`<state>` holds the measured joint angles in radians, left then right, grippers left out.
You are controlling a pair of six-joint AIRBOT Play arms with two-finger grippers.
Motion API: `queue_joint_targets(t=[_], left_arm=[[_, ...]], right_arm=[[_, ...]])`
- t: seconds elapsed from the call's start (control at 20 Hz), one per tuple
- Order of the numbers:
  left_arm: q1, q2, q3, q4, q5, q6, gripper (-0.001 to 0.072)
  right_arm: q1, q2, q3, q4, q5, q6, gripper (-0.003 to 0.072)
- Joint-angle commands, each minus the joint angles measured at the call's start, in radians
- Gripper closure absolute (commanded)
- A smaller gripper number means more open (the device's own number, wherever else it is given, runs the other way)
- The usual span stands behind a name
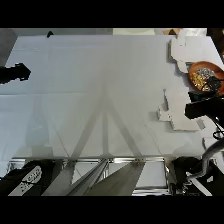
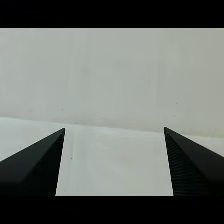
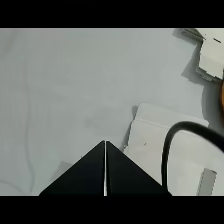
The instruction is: Fold the box and place the chain.
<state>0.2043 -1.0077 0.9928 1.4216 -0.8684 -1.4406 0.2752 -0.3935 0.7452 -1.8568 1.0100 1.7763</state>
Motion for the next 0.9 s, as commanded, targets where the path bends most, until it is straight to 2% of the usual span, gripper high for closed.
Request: queue_joint_targets(t=[0.0, 0.05, 0.1, 0.15, 0.3, 0.45, 0.75, 0.85], left_arm=[[0.001, 0.001, 0.001, 0.0, 0.0, 0.0, 0.0011], [0.001, 0.001, 0.001, 0.0, 0.0, 0.0, 0.0011], [0.001, 0.001, 0.001, 0.0, 0.0, 0.0, 0.0011], [0.001, 0.0, 0.001, 0.0, 0.0, 0.0, 0.0011], [0.001, 0.0, 0.001, 0.0, 0.0, 0.0, 0.0011], [0.001, 0.001, 0.001, 0.0, 0.0, 0.0, 0.0011], [0.001, 0.001, 0.001, 0.0, 0.0, 0.0, 0.0011], [0.001, 0.001, 0.001, 0.0, 0.0, 0.0, 0.0011]], right_arm=[[0.0, -0.035, 0.0, -0.056, 0.012, 0.0, 0.0672], [0.001, -0.057, 0.0, -0.058, 0.053, 0.005, 0.0638], [0.001, -0.082, 0.0, -0.058, 0.095, 0.007, 0.0465], [0.0, -0.106, 0.0, -0.061, 0.125, 0.035, 0.0408], [-0.016, -0.182, 0.0, -0.081, 0.173, 0.114, 0.0384], [-0.131, -0.234, 0.0, -0.084, 0.18, 0.19, 0.0363], [-0.523, -0.248, 0.0, -0.072, 0.186, 0.122, 0.0358], [-0.673, -0.264, 0.0, -0.064, 0.212, 0.009, 0.0304]])
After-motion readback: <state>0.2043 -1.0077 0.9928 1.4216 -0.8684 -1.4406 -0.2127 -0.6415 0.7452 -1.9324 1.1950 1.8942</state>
